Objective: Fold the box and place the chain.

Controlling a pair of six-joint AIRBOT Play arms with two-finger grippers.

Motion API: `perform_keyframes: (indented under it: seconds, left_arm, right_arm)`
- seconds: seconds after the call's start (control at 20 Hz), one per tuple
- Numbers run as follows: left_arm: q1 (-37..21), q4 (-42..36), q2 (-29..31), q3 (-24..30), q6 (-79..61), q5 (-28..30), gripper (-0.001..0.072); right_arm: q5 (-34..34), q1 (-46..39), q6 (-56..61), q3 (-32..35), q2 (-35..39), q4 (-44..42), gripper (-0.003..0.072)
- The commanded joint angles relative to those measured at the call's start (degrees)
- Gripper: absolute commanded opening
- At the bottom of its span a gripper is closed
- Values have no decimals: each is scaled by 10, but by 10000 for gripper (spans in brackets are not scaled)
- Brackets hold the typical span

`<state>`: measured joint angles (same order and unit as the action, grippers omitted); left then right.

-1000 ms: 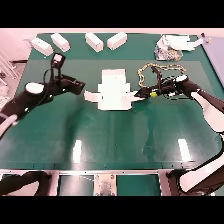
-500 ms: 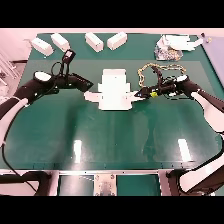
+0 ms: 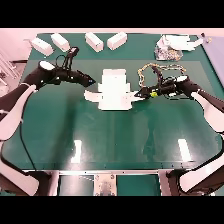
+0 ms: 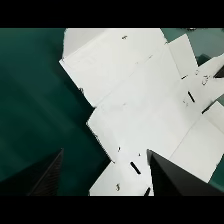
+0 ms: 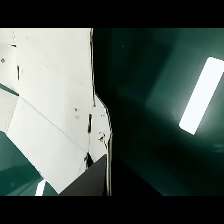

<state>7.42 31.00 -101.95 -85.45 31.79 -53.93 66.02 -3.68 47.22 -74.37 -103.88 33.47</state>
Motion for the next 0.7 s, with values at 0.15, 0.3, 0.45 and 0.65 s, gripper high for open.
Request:
perform_keyframes:
  seconds: [0.15,0.3,0.45,0.65]
  left_arm:
    - [-2,16,-104,-112,37,-81,611]
    - [-2,16,-124,-127,47,-78,610]
    - [-1,10,-129,-132,48,-69,610]
    - [-1,-31,-137,-133,48,-75,610]
  right_arm:
    - [-11,1,3,21,0,0,5]
    - [-11,1,1,24,0,-1,5]
    - [-11,1,-13,24,1,-12,5]
    - [-10,1,-25,24,1,-20,5]
